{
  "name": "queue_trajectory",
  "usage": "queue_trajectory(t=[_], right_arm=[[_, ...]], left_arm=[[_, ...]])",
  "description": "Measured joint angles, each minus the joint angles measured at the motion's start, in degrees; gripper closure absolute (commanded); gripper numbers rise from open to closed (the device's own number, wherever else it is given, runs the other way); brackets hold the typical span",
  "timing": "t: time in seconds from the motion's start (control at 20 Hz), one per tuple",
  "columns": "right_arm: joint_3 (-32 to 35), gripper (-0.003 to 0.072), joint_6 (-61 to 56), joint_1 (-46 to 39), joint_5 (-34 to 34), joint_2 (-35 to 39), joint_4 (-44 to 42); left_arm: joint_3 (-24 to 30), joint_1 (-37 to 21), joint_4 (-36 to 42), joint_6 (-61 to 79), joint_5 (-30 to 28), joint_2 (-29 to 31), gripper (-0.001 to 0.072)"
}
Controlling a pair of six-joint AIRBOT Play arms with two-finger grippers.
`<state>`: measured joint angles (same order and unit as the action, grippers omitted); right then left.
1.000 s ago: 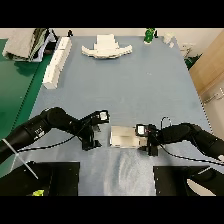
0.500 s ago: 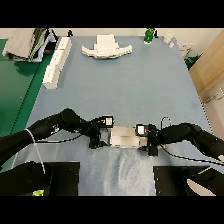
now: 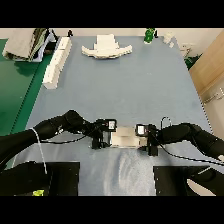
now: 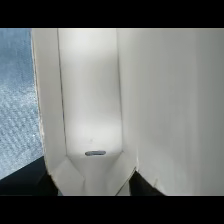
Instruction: Fold the box.
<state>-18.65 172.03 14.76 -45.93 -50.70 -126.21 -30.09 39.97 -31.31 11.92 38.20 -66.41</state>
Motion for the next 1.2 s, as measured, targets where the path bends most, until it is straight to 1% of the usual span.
queue_trajectory(t=[0.35, 0.6, 0.75, 1.2], right_arm=[[0.0, 0.012, 0.0, 0.0, 0.0, 0.0, 0.0], [0.0, 0.012, -0.1, 0.0, 0.0, 0.0, 0.0], [0.0, 0.012, -0.1, 0.0, 0.0, 0.0, 0.0], [0.0, 0.012, 0.0, 0.0, 0.0, 0.0, 0.0]], left_arm=[[0.0, 1.6, 0.0, 0.1, -0.2, 0.0, 0.0024], [0.0, 1.7, -6.5, -6.0, -0.2, 0.0, 0.0024], [0.0, 1.7, -8.2, -8.3, 0.5, 0.4, 0.0024], [0.0, 3.9, -2.9, -9.8, 1.2, 0.7, 0.0024]])
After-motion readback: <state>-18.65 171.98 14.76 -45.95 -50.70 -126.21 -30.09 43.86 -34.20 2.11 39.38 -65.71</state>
